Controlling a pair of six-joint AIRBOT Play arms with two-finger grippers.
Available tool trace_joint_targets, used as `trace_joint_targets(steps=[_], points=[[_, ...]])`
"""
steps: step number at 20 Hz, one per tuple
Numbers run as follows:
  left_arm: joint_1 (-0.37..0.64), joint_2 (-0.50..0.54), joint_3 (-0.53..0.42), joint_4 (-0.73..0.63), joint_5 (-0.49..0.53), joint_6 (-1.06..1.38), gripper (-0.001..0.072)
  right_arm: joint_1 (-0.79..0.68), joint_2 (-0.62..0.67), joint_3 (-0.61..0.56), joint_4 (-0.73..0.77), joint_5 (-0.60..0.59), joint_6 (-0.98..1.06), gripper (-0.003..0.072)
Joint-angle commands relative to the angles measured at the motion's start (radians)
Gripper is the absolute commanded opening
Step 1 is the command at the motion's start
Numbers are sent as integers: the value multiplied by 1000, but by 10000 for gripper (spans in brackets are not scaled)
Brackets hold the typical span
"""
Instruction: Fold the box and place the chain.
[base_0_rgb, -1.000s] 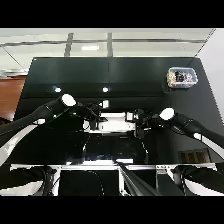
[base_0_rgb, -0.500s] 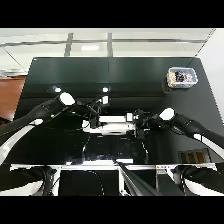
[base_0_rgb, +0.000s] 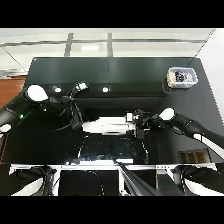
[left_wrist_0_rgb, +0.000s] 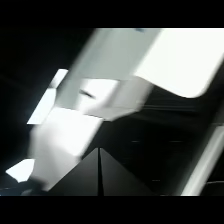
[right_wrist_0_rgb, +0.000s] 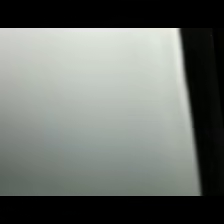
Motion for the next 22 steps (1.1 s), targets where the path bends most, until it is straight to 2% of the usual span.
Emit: trace_joint_targets(steps=[1, 4, 5, 7, 10, 12, 14, 17, 19, 22], points=[[-46, -8, -92, -306, 3, -34, 24, 0, 0, 0, 0, 1, 0, 306], [-116, -58, -100, -583, 303, 93, 24, 0, 0, 0, 0, 1, 0, 306], [-120, -84, -77, -626, 405, 113, 23, 0, 0, 0, 0, 1, 0, 306], [-117, -146, -25, -573, 518, 91, 22, 0, 0, 0, 0, 1, 0, 306], [-115, -241, 10, -419, 529, -1, 22, 0, 0, 0, 0, 0, 0, 306], [-115, -288, 10, -322, 492, -98, 22, 0, 0, 0, 0, 0, 0, 306], [-112, -313, 10, -306, 430, -135, 22, 0, 0, 0, 1, 0, 0, 306], [-111, -315, 10, -304, 402, -138, 22, 0, 0, 0, 2, -1, 0, 306], [-103, -291, 40, -217, 395, -134, 20, 0, 0, 0, 2, -1, 0, 306], [-75, -140, 89, -9, 402, -190, 21, 0, 0, 0, 2, -1, 0, 306]])
